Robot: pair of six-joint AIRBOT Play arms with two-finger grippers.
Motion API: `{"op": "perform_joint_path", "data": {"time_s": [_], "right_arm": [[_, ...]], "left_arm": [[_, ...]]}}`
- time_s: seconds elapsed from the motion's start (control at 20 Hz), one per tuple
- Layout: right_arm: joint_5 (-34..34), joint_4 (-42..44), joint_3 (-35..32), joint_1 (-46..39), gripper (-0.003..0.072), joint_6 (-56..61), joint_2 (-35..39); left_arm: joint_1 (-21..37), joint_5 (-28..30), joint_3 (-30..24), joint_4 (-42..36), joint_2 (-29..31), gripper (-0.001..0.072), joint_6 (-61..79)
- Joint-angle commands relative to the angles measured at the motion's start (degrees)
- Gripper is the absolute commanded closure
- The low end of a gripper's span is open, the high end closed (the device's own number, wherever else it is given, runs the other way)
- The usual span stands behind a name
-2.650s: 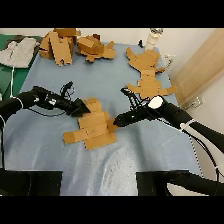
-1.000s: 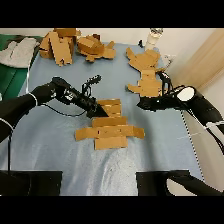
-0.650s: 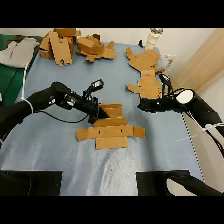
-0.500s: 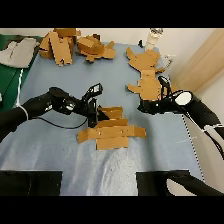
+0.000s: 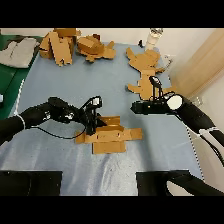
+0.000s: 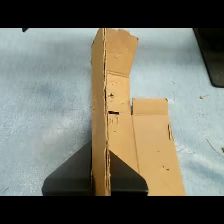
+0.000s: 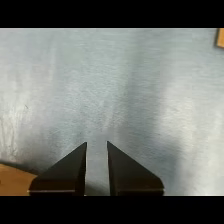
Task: Fold the box.
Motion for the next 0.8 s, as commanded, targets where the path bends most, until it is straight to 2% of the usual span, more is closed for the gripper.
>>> {"op": "perform_joint_path", "data": {"time_s": [0.0,0.45,0.75], "right_arm": [[-1.27,-0.13,-0.04,1.95,0.049,-0.33,0.04],[-1.55,-1.2,-0.04,1.97,0.0491,-0.33,0.04],[-2.6,-1.84,-0.04,1.97,0.0491,-0.35,0.04]], "left_arm": [[-0.57,0.68,-0.26,0.7,-0.04,0.0698,0.44],[-1.77,1.97,-0.28,4.72,-0.04,0.0698,0.42],[-2.69,5.51,-0.26,5.01,-0.04,0.0698,0.44]]}}
